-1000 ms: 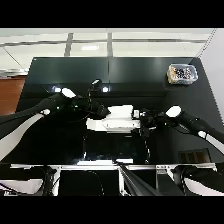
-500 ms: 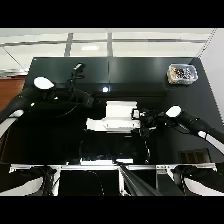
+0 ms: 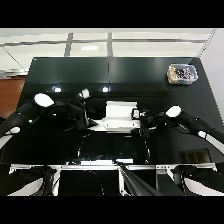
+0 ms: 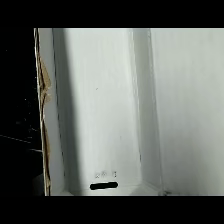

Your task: Fold the box and place the chain.

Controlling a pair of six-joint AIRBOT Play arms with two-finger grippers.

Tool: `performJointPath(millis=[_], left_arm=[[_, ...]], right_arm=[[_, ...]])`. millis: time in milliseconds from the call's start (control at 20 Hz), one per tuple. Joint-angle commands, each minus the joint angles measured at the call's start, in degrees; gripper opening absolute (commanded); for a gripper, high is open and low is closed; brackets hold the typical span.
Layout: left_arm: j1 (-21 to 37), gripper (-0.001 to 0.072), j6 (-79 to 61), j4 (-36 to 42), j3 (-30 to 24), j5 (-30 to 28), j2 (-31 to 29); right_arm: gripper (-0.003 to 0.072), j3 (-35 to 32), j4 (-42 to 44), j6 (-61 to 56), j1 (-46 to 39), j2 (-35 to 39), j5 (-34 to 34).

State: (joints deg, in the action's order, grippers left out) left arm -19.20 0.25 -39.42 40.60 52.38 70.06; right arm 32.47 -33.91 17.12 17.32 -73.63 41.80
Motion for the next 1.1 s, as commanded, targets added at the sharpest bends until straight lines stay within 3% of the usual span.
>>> performJointPath(millis=[0,100,200,250,300,450,550,850,1050], left_arm=[[-5.4,0.0713,-10.1,-6.4,-0.8,-10.9,2.1],[-7.4,0.0689,-8.5,-5.8,-0.7,-14.4,3.2],[-8.1,0.0669,-8.6,-5.2,-0.6,-12.7,4.3],[-8.1,0.0597,-8.6,-3.4,-0.6,-11.5,4.9],[-8.0,0.0572,-8.8,-1.1,-0.6,-10.4,5.4],[-8.6,0.0548,-9.5,1.2,-0.6,-8.8,5.7],[-8.6,0.0334,-9.5,2.0,-0.6,-8.4,5.7],[-8.8,0.0274,-9.5,14.1,-0.7,-8.2,6.3],[-10.4,0.0275,-9.5,15.3,-0.6,-8.6,8.4]], right_arm=[[0.0190,0.0,0.0,0.0,0.1,0.0,0.0],[0.0190,0.0,0.0,0.0,0.1,0.0,0.0],[0.0190,0.0,0.0,0.0,0.1,0.0,0.0],[0.0190,0.0,0.0,0.0,0.1,0.0,0.0],[0.0190,0.0,0.0,0.0,0.1,0.0,0.0],[0.0190,0.0,0.0,0.0,0.1,0.0,0.0],[0.0190,0.0,0.0,0.0,0.1,0.0,0.0],[0.0190,0.0,0.0,0.0,0.1,0.0,0.0],[0.0190,0.0,0.0,0.0,0.1,0.0,0.0]])
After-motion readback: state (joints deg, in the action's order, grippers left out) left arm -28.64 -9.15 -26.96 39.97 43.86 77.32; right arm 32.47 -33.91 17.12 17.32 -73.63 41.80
